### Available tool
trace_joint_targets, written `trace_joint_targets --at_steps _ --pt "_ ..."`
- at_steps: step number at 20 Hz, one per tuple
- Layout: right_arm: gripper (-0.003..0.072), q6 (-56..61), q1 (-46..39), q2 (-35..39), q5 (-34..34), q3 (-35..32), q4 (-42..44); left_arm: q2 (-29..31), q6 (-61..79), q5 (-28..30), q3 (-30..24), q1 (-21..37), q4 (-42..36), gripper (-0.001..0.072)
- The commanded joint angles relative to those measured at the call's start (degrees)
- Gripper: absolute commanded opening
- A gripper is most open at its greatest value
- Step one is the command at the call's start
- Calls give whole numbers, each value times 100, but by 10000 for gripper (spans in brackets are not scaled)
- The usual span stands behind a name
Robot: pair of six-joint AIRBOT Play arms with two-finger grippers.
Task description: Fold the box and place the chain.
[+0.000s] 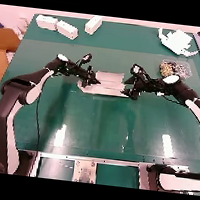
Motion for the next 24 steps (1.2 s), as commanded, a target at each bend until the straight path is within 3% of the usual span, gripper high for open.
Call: trace_joint_targets --at_steps 1,24 --pt "607 92 9 -2 125 4 79 0 0 2 0 2 -2 21" --pt "607 -455 24 -356 243 11 575 0 0 4 0 2 -2 21"
